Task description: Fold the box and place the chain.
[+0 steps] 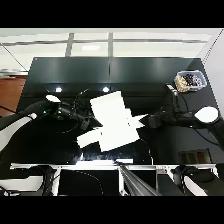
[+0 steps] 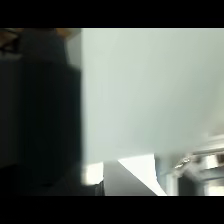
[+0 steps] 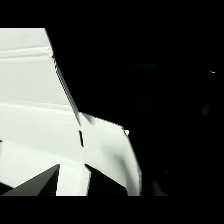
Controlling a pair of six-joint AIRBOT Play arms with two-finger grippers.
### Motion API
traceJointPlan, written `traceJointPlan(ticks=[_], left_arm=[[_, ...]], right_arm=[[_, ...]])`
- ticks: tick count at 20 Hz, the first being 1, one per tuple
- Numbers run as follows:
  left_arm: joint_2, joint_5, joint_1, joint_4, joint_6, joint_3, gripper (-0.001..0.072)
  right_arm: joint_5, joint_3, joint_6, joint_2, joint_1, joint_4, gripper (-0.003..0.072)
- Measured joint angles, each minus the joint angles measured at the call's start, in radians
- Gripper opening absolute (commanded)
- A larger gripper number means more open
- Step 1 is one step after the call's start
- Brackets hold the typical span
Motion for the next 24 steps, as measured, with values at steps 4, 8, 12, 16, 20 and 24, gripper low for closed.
traceJointPlan(ticks=[4,8,12,16,20,24], left_arm=[[0.109,0.113,-0.066,0.113,0.098,0.005,0.0025],[0.173,0.249,-0.156,0.175,0.203,-0.010,0.0026],[0.191,0.350,-0.191,0.167,0.272,-0.073,0.0028],[0.195,0.424,-0.201,0.165,0.319,-0.116,0.0028],[0.196,0.452,-0.204,0.163,0.334,-0.128,0.0029],[0.195,0.461,-0.214,0.187,0.326,-0.132,0.0029]], right_arm=[[0.045,0.048,-0.103,0.000,-0.027,-0.132,0.0607],[0.035,0.062,-0.226,0.000,-0.017,-0.191,0.0607],[0.002,0.056,-0.346,-0.001,0.040,-0.209,0.0590],[-0.062,0.026,-0.426,-0.010,0.108,-0.214,0.0591],[-0.093,-0.018,-0.493,-0.019,0.165,-0.217,0.0591],[-0.105,-0.061,-0.535,-0.021,0.211,-0.220,0.0591]])
